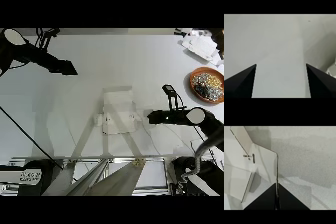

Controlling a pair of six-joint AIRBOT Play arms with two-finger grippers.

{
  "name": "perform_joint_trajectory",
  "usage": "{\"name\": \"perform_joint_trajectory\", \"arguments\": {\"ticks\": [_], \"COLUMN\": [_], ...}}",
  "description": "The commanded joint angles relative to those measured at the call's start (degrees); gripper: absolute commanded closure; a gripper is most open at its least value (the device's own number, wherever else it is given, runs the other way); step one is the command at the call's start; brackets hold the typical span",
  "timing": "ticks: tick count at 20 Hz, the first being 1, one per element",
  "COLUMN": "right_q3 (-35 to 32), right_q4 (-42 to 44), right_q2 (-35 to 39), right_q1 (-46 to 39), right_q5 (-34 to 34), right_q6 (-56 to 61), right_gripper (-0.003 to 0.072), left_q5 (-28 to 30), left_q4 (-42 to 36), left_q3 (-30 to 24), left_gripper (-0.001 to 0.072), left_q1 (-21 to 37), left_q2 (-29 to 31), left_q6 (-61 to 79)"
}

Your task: Fold the box and place the chain.

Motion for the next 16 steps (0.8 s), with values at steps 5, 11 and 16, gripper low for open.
{"name": "perform_joint_trajectory", "arguments": {"ticks": [5, 11, 16], "right_q3": [0.0, 0.0, 0.0], "right_q4": [0.0, 0.0, 0.2], "right_q2": [0.0, 0.0, 0.0], "right_q1": [0.1, 0.1, 0.1], "right_q5": [-0.1, 0.8, 0.8], "right_q6": [0.0, 0.0, 0.4], "right_gripper": [0.0676, 0.0676, 0.0676], "left_q5": [-4.5, -5.8, -10.3], "left_q4": [-2.0, -1.9, -4.1], "left_q3": [0.0, 0.0, 0.0], "left_gripper": [0.0014, 0.0014, 0.0013], "left_q1": [-8.9, -13.7, -13.8], "left_q2": [-5.3, -8.4, -8.9], "left_q6": [8.1, 12.1, 17.1]}}
